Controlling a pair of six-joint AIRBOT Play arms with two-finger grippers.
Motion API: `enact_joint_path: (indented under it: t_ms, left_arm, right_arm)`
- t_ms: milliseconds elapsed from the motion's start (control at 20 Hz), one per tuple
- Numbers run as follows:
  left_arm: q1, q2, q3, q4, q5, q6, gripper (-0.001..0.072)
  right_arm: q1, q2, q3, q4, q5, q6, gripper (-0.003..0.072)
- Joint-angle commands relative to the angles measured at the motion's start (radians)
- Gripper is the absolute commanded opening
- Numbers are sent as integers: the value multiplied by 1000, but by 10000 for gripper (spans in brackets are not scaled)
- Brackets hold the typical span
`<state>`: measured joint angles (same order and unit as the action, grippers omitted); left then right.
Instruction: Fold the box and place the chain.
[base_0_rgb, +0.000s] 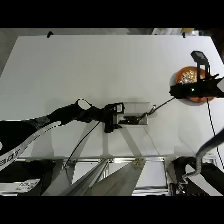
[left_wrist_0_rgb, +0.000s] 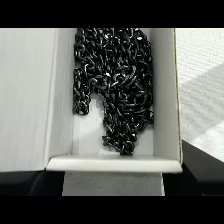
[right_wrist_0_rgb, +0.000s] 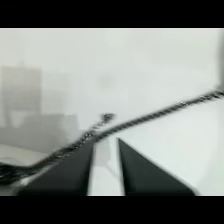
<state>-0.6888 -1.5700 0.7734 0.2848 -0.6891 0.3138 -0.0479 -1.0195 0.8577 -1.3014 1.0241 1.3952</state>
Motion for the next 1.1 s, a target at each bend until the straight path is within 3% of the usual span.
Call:
enact_joint_path:
  t_ms: [0,700,900,950,1050]
  left_arm:
    - [-1,0,0,0,1,0,277]
    - [-1,1,0,0,0,0,277]
    - [-1,0,0,0,0,0,277]
    - [-1,1,0,0,1,0,277]
    - [-1,0,0,0,1,0,277]
  right_arm:
    - [-37,-132,2,-105,-29,49,346]
    - [5,-406,2,-116,-198,50,337]
    - [13,-417,2,-141,-173,72,143]
    - [14,-417,2,-155,-149,72,36]
    - [14,-405,2,-160,-117,72,19]
